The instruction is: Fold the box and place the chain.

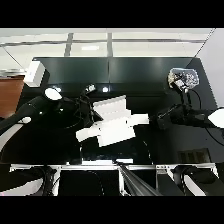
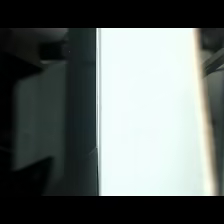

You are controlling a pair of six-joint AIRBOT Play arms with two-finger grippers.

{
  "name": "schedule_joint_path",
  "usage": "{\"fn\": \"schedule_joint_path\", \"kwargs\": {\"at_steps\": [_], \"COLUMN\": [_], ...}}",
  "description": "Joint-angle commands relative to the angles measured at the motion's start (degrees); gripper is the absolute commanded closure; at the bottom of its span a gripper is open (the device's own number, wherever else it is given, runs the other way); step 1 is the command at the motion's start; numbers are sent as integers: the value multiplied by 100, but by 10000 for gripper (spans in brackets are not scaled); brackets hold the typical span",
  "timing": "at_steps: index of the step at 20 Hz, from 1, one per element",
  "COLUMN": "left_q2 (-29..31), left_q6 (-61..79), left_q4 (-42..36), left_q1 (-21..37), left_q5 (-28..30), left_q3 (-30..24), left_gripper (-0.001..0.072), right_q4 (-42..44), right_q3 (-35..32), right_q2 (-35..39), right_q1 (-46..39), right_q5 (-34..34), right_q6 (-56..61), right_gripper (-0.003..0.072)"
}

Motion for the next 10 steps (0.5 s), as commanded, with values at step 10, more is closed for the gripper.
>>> {"fn": "schedule_joint_path", "kwargs": {"at_steps": [10], "left_q2": [-289], "left_q6": [1690], "left_q4": [17], "left_q1": [-800], "left_q5": [1185], "left_q3": [-114], "left_gripper": [685], "right_q4": [83], "right_q3": [-870], "right_q2": [-269], "right_q1": [944], "right_q5": [-922], "right_q6": [-3987], "right_gripper": [22]}}
